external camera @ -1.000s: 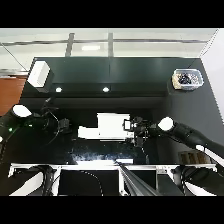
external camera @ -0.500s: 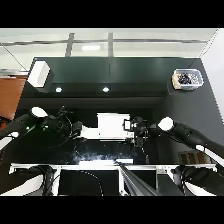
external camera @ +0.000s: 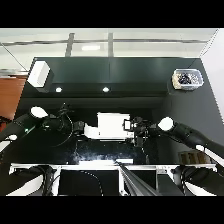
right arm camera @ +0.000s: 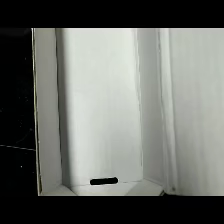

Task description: Fold the box and place the chain.

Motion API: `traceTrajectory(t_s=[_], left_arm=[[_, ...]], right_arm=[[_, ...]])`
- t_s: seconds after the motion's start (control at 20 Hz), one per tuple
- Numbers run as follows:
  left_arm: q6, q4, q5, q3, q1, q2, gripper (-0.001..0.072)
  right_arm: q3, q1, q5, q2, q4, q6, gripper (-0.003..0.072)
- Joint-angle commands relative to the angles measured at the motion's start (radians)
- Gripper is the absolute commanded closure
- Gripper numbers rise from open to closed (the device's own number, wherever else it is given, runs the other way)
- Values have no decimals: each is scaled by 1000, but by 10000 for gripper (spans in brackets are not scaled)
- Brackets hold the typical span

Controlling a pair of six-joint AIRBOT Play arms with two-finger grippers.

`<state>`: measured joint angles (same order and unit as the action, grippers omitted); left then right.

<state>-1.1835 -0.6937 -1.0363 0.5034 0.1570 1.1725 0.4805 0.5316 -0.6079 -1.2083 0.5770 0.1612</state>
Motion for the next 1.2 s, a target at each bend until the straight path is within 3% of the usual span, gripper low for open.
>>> traceTrajectory(t_s=[0.0,0.05,0.1,0.15,0.25,0.65,0.85,0.9,1.15], left_arm=[[14,0,-14,23,3,-53,456],[15,0,-24,33,4,-57,367],[16,2,-36,42,7,-58,194],[35,3,-43,50,16,-58,66],[36,3,-45,64,53,-57,20],[-40,-8,39,127,230,-57,17],[-106,-8,32,127,241,-57,49],[-106,-8,32,127,241,-57,108],[-107,-5,34,127,242,-57,113]], right_arm=[[0,0,0,1,0,0,513],[0,0,0,1,0,0,513],[0,0,0,1,0,0,513],[0,0,0,1,0,0,513],[0,0,0,1,0,0,513],[0,0,0,1,0,0,513],[0,0,0,1,0,0,513],[0,0,0,1,0,0,513],[0,0,0,1,0,0,513]])
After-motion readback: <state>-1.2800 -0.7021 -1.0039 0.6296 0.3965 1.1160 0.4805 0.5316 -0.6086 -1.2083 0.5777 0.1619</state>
